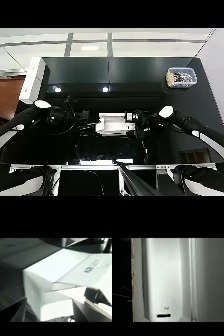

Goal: Fold the box and place the chain.

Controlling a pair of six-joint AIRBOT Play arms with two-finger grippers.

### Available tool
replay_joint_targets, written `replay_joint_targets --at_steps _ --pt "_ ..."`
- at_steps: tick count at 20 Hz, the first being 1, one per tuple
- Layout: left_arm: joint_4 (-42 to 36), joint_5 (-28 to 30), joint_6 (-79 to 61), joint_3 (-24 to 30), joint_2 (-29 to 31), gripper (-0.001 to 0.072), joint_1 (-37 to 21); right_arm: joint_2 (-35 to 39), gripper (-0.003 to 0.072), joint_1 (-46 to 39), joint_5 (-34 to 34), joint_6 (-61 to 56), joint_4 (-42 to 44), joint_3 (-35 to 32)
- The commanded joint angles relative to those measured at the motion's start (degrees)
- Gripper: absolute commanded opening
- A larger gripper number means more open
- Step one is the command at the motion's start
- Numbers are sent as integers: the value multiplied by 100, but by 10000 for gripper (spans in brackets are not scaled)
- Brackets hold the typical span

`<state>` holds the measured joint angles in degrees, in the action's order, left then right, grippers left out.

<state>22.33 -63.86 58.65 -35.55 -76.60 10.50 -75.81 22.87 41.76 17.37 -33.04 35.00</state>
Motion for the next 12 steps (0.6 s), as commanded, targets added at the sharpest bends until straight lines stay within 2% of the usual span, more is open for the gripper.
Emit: replay_joint_targets --at_steps 1,2,4,7,12 --pt "348 48 409 -321 4 616 446 -4 66 2 0 -2 2 4" --pt "682 68 669 -439 4 538 586 -4 65 2 0 -2 2 4" --pt "1357 83 1270 -675 7 485 800 -4 66 2 0 -2 2 4" --pt "2041 -17 1908 -1003 9 482 1084 -4 66 2 0 -2 0 4" --pt "2393 339 2599 -1193 9 482 1460 -4 66 2 0 -2 2 4"
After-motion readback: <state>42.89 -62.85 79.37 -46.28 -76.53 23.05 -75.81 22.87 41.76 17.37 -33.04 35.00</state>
